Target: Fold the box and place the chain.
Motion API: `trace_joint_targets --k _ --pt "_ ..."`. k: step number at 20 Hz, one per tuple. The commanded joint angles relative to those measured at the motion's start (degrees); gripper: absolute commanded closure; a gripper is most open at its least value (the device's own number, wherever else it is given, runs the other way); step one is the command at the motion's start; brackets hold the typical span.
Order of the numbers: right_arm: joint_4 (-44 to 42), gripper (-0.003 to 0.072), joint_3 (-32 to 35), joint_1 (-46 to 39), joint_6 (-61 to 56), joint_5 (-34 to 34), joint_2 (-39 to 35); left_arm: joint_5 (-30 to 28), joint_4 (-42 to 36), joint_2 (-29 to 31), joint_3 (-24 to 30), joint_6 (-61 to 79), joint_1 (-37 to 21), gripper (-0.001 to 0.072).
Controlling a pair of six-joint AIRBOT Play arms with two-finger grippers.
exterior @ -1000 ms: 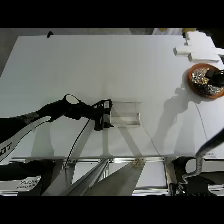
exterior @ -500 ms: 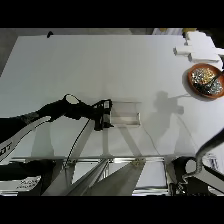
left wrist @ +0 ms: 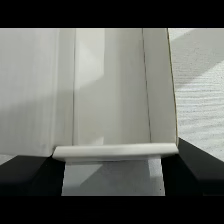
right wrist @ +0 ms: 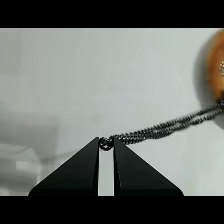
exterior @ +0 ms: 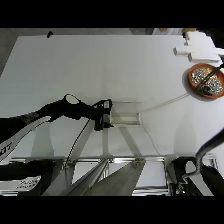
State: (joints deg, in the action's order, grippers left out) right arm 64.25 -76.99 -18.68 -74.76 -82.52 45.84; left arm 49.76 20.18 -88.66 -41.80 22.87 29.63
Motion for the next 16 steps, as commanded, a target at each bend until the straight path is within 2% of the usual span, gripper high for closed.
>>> trace_joint_targets --k 1,6,10,16 --pt "-2.0 0.0676 0.0 8.7 -0.4 -2.6 -6.0 0.0 0.0 0.0 0.0 0.0 0.0 0.0506" --pt "-2.6 0.0676 0.4 22.8 -2.8 -2.6 -8.6 0.0 0.0 0.0 0.0 0.0 0.0 0.0506" --pt "-5.7 0.0676 5.2 33.2 -3.4 -0.6 -8.6 0.0 0.0 0.0 0.0 0.0 0.0 0.0506" --pt "-5.7 0.0676 18.5 49.0 -2.7 16.4 -6.3 0.0 0.0 0.0 0.0 0.0 0.0 0.0506"
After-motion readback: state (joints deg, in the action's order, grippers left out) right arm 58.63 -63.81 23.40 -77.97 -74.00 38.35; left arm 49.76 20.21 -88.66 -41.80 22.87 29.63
